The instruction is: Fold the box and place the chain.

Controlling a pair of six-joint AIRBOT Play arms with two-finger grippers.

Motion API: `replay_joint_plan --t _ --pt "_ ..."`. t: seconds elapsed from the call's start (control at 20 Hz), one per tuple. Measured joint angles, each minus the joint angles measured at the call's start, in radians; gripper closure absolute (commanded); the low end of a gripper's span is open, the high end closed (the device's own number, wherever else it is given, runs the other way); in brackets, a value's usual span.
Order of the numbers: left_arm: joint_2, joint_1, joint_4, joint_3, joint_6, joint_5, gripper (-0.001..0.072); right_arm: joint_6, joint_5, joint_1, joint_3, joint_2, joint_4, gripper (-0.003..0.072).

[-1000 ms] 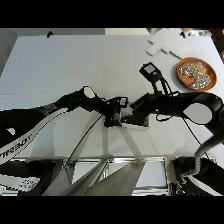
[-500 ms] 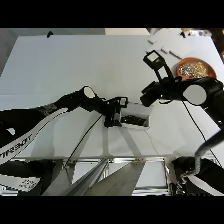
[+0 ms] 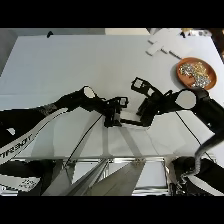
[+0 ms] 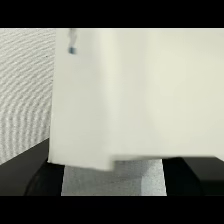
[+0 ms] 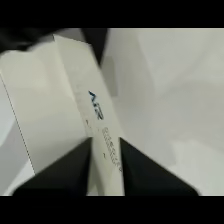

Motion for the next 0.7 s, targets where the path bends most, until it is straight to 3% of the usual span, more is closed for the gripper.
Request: replay_joint_plan --t 0.4,0.7 --pt "0.000 0.000 0.000 0.000 0.000 0.000 0.0539 -0.153 0.050 0.019 -0.007 0.005 0.044 0.0414" --pt "0.000 0.000 0.000 0.000 0.000 0.000 0.0539 -0.201 0.081 0.019 -0.020 0.005 0.037 0.0477"
